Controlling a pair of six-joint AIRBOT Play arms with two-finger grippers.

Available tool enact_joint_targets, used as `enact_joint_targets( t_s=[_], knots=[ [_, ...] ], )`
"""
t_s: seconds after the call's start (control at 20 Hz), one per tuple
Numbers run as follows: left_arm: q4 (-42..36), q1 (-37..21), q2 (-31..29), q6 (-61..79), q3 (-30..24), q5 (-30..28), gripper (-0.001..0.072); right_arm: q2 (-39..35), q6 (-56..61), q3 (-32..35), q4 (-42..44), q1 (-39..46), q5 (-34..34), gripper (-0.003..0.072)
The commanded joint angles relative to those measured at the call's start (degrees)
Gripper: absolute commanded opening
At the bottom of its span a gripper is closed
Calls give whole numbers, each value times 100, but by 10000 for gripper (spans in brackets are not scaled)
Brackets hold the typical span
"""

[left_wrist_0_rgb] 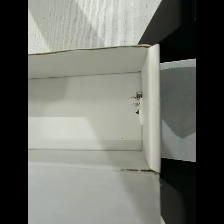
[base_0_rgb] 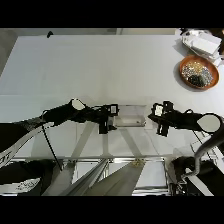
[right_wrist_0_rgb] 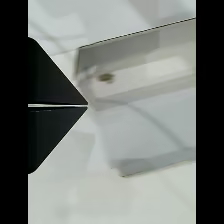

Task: Fold the box and place the chain.

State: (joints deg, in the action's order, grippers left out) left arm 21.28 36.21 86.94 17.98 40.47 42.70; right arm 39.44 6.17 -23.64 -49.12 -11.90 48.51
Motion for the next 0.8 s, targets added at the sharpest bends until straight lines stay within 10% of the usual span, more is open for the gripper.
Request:
enact_joint_targets(
  t_s=[0.0, 0.4, 0.75],
  knots=[
    [0, -4, 0, 0, -2, -4, 476, 103, -525, -4, 1952, -7, -448, 14],
    [0, -4, 0, 2, -2, -4, 476, 2446, -59, -4, 2824, -7, -2063, 13],
    [0, -4, 0, 0, -2, -4, 476, 2435, -63, -59, 2597, -4, -1650, 14]
  ],
)
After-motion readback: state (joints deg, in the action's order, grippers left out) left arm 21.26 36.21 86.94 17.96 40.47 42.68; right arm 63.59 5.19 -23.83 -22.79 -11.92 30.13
